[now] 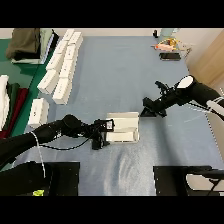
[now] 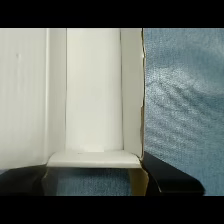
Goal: Fold the box.
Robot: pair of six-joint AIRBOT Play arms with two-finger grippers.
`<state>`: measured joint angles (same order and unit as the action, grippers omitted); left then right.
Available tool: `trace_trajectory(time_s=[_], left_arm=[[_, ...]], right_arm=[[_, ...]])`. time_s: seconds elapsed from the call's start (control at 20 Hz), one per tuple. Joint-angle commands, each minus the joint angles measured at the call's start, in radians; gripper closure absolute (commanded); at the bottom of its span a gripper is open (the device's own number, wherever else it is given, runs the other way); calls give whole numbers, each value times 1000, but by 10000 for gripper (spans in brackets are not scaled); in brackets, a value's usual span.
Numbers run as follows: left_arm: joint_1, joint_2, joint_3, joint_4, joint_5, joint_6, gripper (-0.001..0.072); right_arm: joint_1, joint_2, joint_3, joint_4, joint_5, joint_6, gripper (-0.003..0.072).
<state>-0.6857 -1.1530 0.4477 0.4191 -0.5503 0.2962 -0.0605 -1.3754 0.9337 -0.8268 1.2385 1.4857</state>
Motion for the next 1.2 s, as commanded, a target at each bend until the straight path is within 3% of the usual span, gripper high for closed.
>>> trace_trajectory(time_s=[0.0, 0.25, 0.45, 0.65, 0.8, 1.15], left_arm=[[0, 0, 0, 0, 1, 0, 245], [0, 0, 0, 0, 0, 0, 245], [0, 0, 0, 0, 0, 0, 245], [0, 0, 0, 0, 0, 0, 245], [0, 0, 0, 0, 0, 0, 245], [0, 0, 0, 0, 0, 0, 244]], right_arm=[[-29, -150, 0, 353, 81, -259, 684], [29, -168, 8, 375, 254, -377, 684], [119, -88, 3, 227, 274, -477, 684], [231, 65, -57, 87, 80, -535, 684], [315, 192, -161, 78, -120, -637, 683], [502, 377, -357, 59, -452, -753, 683]])
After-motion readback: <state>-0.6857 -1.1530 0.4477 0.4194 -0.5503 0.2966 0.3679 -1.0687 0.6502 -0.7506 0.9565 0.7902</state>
